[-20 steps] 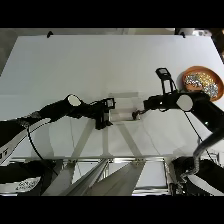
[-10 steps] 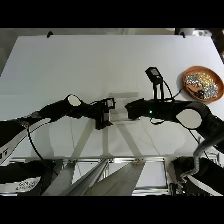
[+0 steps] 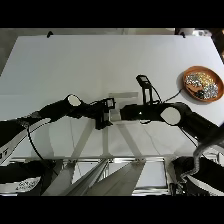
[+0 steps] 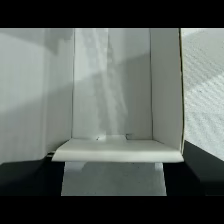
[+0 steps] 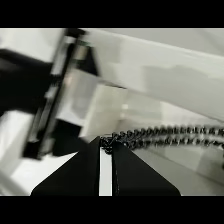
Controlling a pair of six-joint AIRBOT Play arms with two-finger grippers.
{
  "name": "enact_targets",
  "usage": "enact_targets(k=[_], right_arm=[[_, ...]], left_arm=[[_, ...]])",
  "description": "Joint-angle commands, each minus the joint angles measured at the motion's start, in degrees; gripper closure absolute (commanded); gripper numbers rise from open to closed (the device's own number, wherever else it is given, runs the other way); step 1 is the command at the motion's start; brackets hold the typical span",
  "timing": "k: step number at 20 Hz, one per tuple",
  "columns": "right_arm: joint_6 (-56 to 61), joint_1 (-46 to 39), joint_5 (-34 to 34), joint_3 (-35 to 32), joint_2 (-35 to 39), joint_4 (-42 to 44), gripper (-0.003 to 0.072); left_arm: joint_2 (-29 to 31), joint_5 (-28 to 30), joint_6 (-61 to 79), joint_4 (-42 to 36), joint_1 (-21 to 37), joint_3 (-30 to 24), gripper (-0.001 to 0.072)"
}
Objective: Fold the box and place the chain.
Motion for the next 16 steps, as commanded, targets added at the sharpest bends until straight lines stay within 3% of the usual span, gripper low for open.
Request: enact_targets(k=[1,3,5,10,16], right_arm=[[0.1,0.1,-1.6,-0.1,-6.1,0.7,0.0667],[-0.2,0.1,-2.0,-0.1,-7.4,0.7,0.062],[-1.4,0.1,-2.8,-0.1,-7.6,0.7,0.0463],[-2.0,-0.7,-0.4,-0.1,-5.5,0.7,0.0459],[-7.7,-14.8,14.2,-0.1,8.4,-4.0,0.046]], left_arm=[[0.0,0.0,0.0,0.0,0.0,0.0,0.0699],[0.0,0.0,0.0,0.0,0.0,0.0,0.0699],[0.0,0.0,0.0,0.0,0.0,0.0,0.0699],[0.0,0.0,0.0,0.0,0.0,0.0,0.0699],[0.0,0.0,0.0,0.0,0.0,0.0,0.0699]])
